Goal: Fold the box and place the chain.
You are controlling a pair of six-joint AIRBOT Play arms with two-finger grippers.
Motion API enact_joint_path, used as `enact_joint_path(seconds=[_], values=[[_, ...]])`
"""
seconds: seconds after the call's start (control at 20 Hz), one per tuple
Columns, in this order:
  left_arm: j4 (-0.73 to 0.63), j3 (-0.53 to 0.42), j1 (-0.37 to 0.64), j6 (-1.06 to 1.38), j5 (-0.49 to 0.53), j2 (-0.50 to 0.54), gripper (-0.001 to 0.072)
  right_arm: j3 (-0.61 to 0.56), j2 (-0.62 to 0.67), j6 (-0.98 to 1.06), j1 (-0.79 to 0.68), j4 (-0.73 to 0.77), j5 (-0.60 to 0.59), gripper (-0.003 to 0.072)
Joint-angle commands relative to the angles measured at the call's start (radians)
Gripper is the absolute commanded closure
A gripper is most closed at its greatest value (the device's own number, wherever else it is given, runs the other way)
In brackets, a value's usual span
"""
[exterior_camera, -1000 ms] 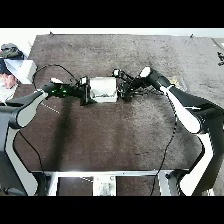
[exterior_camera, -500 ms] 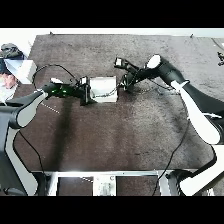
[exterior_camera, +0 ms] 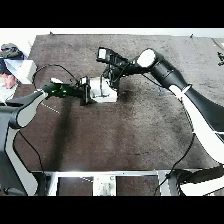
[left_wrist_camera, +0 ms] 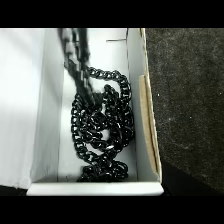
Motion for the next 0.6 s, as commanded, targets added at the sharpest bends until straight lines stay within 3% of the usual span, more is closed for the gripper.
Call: enact_joint_path(seconds=[0.0,0.2,0.25,0.3,0.55], values=[[0.000,0.000,0.001,0.000,0.000,0.000,0.0504,0.027,-0.051,0.001,0.043,0.001,-0.066,0.0702],[0.000,0.000,0.001,0.000,0.000,0.000,0.0505,0.033,-0.103,0.076,0.025,0.000,-0.066,0.0700],[0.000,0.000,0.001,0.000,0.000,0.000,0.0505,0.033,-0.113,0.097,0.011,0.000,-0.066,0.0651],[0.000,0.000,0.001,0.000,0.000,0.000,0.0505,0.033,-0.119,0.117,-0.004,0.000,-0.064,0.0426],[0.000,0.000,0.001,0.000,0.000,0.000,0.0504,0.033,-0.115,0.206,-0.121,0.000,0.138,0.0438]])
